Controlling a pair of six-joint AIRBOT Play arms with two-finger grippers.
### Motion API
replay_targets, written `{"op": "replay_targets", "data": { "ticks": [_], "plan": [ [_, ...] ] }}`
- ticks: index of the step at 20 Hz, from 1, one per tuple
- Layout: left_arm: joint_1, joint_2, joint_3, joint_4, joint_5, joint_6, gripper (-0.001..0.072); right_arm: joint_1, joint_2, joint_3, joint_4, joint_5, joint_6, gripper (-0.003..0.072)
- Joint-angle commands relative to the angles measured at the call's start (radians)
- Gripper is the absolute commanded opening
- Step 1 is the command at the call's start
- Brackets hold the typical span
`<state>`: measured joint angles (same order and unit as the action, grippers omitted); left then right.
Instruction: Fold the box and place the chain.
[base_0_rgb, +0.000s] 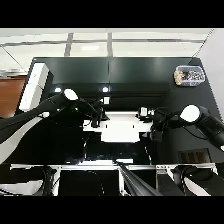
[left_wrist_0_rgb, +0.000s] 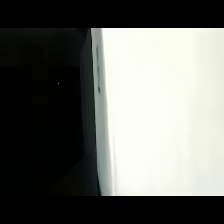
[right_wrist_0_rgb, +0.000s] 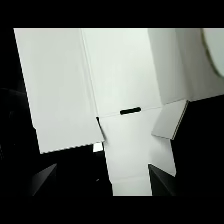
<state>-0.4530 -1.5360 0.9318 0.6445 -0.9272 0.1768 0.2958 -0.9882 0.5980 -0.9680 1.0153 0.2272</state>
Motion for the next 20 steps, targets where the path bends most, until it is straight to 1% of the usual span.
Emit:
{"op": "replay_targets", "data": {
  "ticks": [1, 4, 6, 9, 11, 15, 20],
  "plan": [
    [-0.016, -0.006, 0.002, 0.047, 0.032, -0.003, 0.0026, 0.012, -0.006, -0.041, -0.008, -0.018, -0.067, 0.0642],
    [-0.015, -0.019, 0.002, 0.047, 0.029, -0.032, 0.0027, 0.012, -0.008, -0.056, 0.030, -0.015, -0.121, 0.0643],
    [-0.015, -0.019, 0.003, 0.047, 0.029, -0.032, 0.0027, 0.019, -0.008, -0.071, 0.052, -0.036, -0.152, 0.0643],
    [-0.015, -0.019, 0.003, 0.047, 0.029, -0.032, 0.0027, 0.027, -0.009, -0.093, 0.138, -0.049, -0.153, 0.0646],
    [-0.015, -0.019, 0.003, 0.047, 0.029, -0.032, 0.0027, 0.047, -0.009, -0.096, 0.102, -0.060, -0.158, 0.0646],
    [-0.015, -0.019, 0.003, 0.047, 0.029, -0.032, 0.0027, 0.114, -0.034, -0.106, 0.100, -0.105, -0.199, 0.0645],
    [-0.015, -0.019, 0.003, 0.047, 0.029, -0.032, 0.0027, 0.201, -0.093, -0.106, 0.113, -0.285, -0.196, 0.0645]
  ]
}}
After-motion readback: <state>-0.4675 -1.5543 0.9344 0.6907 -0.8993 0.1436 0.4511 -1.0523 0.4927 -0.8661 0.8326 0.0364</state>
